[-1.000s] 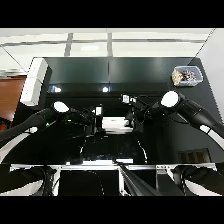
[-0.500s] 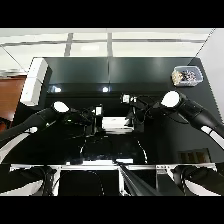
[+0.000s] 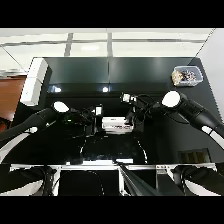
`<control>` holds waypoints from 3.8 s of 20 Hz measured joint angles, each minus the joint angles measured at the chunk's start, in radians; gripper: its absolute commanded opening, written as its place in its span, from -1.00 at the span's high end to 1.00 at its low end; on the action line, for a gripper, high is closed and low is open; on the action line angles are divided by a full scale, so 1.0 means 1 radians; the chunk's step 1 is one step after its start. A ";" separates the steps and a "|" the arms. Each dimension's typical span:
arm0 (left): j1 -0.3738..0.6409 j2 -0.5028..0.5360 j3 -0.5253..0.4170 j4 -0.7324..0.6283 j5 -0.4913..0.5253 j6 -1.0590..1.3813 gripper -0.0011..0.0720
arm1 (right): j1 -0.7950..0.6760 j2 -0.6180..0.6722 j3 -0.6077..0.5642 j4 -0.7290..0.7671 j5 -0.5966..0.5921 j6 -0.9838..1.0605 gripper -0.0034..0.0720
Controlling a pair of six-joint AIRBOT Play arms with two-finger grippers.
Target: Fold the box and place the chain.
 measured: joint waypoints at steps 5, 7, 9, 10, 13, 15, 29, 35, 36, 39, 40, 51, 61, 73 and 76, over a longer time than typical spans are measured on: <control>0.000 0.000 0.000 0.000 0.000 0.000 -0.31 | 0.000 -0.003 0.000 -0.001 0.009 0.000 0.35; 0.000 0.000 0.000 0.000 0.000 0.000 -0.31 | 0.000 -0.003 0.000 -0.003 0.016 0.000 0.35; 0.000 0.000 0.000 0.000 0.000 0.000 -0.31 | 0.000 -0.003 0.000 -0.006 0.018 0.000 0.34; 0.000 0.000 0.000 0.000 0.000 0.001 -0.31 | 0.000 -0.003 0.000 -0.009 0.019 0.000 0.34; 0.000 0.000 0.000 0.000 0.000 0.001 -0.31 | 0.000 -0.003 0.000 -0.032 0.035 0.000 0.16; 0.000 0.000 0.000 0.000 0.000 0.000 -0.31 | 0.000 -0.004 0.000 -0.033 0.034 0.002 0.16; 0.000 0.000 0.000 0.000 0.001 -0.002 -0.31 | -0.005 0.010 -0.020 -0.032 0.014 0.045 0.16; 0.000 0.000 0.000 0.000 0.002 0.001 -0.31 | -0.061 0.046 -0.008 0.017 0.032 0.183 0.16; 0.000 0.000 0.000 0.000 0.002 0.001 -0.31 | -0.077 0.051 -0.008 0.037 0.043 0.203 0.27; 0.000 0.000 0.000 0.001 -0.001 0.002 -0.31 | -0.100 0.058 -0.008 0.082 0.072 0.233 0.09; 0.000 0.000 0.000 0.001 -0.001 0.002 -0.31 | -0.101 0.059 -0.008 0.090 0.076 0.235 -0.29; 0.000 0.000 0.000 0.001 0.000 0.001 -0.31 | 0.016 0.021 -0.008 0.079 -0.048 0.032 -0.70; -0.001 0.000 0.000 0.000 0.000 -0.001 -0.31 | 0.055 -0.006 -0.008 0.026 -0.057 -0.012 0.43; -0.001 0.000 0.000 0.000 0.000 0.001 -0.31 | 0.057 -0.009 -0.008 -0.013 -0.016 -0.009 0.02; -0.001 0.000 0.000 0.000 0.000 0.001 -0.31 | 0.057 -0.009 -0.008 -0.011 -0.016 -0.007 0.02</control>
